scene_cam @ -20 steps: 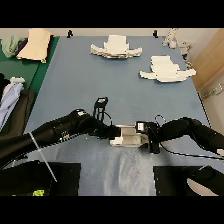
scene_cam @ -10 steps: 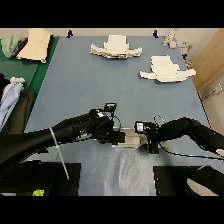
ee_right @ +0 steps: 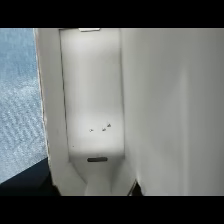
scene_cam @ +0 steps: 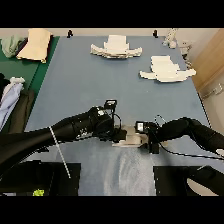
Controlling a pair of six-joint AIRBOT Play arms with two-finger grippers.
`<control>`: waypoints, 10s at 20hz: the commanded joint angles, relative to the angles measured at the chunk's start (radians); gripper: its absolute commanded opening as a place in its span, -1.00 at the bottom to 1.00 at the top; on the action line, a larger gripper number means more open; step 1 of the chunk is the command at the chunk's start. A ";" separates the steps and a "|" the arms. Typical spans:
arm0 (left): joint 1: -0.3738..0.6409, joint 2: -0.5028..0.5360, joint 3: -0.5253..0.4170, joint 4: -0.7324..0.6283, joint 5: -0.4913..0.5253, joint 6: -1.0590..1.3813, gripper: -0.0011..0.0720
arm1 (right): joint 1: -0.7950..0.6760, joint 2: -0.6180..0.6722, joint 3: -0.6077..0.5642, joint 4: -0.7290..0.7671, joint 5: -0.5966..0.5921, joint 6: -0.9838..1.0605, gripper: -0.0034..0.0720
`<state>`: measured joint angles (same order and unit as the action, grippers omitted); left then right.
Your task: Fold the box.
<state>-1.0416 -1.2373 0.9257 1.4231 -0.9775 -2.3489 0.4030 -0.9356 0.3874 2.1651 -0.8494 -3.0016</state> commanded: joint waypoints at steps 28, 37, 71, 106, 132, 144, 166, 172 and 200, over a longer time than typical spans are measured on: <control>-0.037 -0.226 0.168 0.076 -0.185 0.000 -0.76 | 0.000 0.000 0.000 -0.001 0.000 0.000 0.54; -0.036 -0.163 0.240 0.134 -0.260 0.014 0.33 | 0.000 0.000 0.000 -0.001 0.000 0.000 0.54; 0.485 0.144 -0.483 -1.124 0.304 2.787 0.92 | 0.000 0.000 0.000 -0.001 0.000 0.000 0.54; 0.324 0.079 -0.475 -1.098 0.444 2.685 0.25 | 0.000 0.000 0.000 -0.001 0.000 0.000 0.54; 0.324 0.079 -0.475 -1.098 0.444 2.685 0.25 | 0.000 0.212 0.008 -0.300 -0.177 0.452 1.00; 0.324 0.079 -0.475 -1.098 0.444 2.685 0.25 | 0.000 0.377 0.062 0.216 -0.093 1.310 -0.77; 0.324 0.079 -0.475 -1.098 0.444 2.685 0.25 | 0.000 -0.225 0.224 0.135 0.055 1.228 -0.91; 0.324 0.079 -0.475 -1.098 0.444 2.685 0.25 | 0.000 -0.167 0.255 0.135 0.023 1.174 -0.91; 0.324 0.079 -0.475 -1.098 0.444 2.685 0.25 | 0.024 0.156 0.101 -0.236 -0.176 0.317 0.76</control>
<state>-0.7170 -1.1572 0.4507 0.3256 -0.5331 0.3359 0.4122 -0.7300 0.4900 1.9186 -1.0855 -2.5881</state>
